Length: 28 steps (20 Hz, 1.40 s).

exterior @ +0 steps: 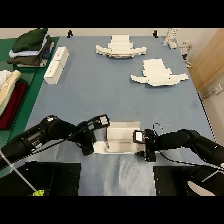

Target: Fold the box.

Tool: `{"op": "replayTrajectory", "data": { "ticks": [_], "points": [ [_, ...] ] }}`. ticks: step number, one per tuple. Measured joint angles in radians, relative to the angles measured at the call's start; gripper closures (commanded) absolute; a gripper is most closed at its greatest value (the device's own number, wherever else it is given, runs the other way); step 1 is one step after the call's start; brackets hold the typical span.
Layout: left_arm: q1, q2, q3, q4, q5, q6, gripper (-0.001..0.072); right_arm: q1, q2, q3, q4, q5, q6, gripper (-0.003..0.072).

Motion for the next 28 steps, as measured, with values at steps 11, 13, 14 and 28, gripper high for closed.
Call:
{"op": "replayTrajectory", "data": {
  "ticks": [11, 13, 14, 28],
  "points": [
    [0.54, 0.03, -0.034, -0.063, -0.286, -0.485, 0.0695, 0.0, 0.0, 0.0, 0.0, 0.0, 0.0, 0.0181],
    [0.575, 0.0, -0.085, -0.167, -0.271, -0.454, 0.0695, 0.0, 0.0, 0.0, 0.0, 0.0, 0.0, 0.0181],
    [0.577, -0.012, -0.112, -0.214, -0.255, -0.441, 0.0695, 0.0, 0.0, 0.0, 0.0, 0.0, 0.0, 0.0181],
    [0.22, -0.049, -0.197, -0.587, 0.032, -0.397, 0.0692, 0.0, 0.0, 0.0, 0.0, 0.0, 0.0, 0.0182]
  ]
}}
